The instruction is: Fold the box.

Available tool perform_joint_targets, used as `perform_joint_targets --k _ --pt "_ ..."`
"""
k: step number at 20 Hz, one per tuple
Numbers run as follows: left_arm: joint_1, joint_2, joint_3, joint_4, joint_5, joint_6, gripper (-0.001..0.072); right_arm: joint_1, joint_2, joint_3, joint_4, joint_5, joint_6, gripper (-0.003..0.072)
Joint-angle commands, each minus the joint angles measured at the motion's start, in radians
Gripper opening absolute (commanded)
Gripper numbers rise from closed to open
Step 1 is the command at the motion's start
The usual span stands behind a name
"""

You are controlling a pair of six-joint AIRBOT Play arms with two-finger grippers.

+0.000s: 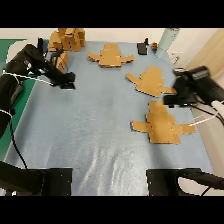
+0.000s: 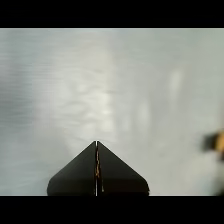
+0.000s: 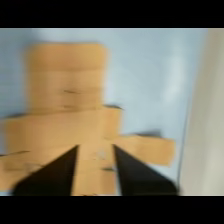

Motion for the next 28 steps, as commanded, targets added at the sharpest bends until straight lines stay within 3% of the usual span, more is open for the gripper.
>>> perform_joint_targets --k 1,4,5,6,7,13,15,17,20,21,22,23,26,28 --pt "-0.067 -0.001 0.001 -0.278 0.001 0.059 0.0013 -0.248 -0.002 -0.01 -0.067 -0.129 -0.028 0.0533" --pt "-0.136 -0.001 0.001 -0.309 0.024 0.104 0.0015 -0.395 -0.007 -0.043 0.028 -0.047 -0.138 0.0533" --pt "-0.158 -0.001 0.001 -0.297 0.015 0.122 0.0065 -0.433 -0.022 -0.043 0.099 -0.032 -0.224 0.0533" --pt "-0.177 -0.001 0.001 -0.293 0.006 0.131 0.0407 -0.462 -0.041 -0.043 0.159 -0.031 -0.313 0.0533" --pt "-0.19 -0.001 0.001 -0.293 0.006 0.132 0.0615 -0.488 -0.066 -0.043 0.188 -0.031 -0.377 0.0533" --pt "-0.209 0.0 0.001 -0.302 -0.05 0.135 0.0595 -0.57 -0.18 -0.043 0.311 -0.061 -0.578 0.0517" --pt "-0.209 0.0 0.001 -0.309 -0.101 0.135 0.0595 -0.578 -0.183 -0.043 0.353 -0.078 -0.631 0.0428" --pt "-0.209 0.0 0.001 -0.309 -0.138 0.136 0.0595 -0.577 -0.183 -0.045 0.397 -0.09 -0.662 0.0416" --pt "-0.209 0.0 0.001 -0.317 -0.185 0.165 0.0593 -0.572 -0.183 -0.045 0.61 -0.143 -0.707 0.018" --pt "-0.209 0.0 0.001 -0.331 -0.199 0.165 0.0465 -0.563 -0.182 -0.045 0.684 -0.169 -0.707 0.0068" --pt "-0.209 0.0 0.002 -0.34 -0.215 0.18 0.0108 -0.548 -0.182 -0.045 0.736 -0.185 -0.705 0.0005" --pt "-0.209 0.0 0.001 -0.354 -0.233 0.21 0.0013 -0.526 -0.182 -0.045 0.764 -0.195 -0.688 0.0005" --pt "-0.21 0.004 0.001 -0.354 -0.24 0.245 0.0011 -0.42 -0.165 -0.079 0.856 -0.182 -0.651 0.0004" --pt "-0.211 0.031 -0.001 -0.352 -0.239 0.301 0.001 -0.33 -0.115 -0.144 0.937 -0.073 -0.644 0.0004"
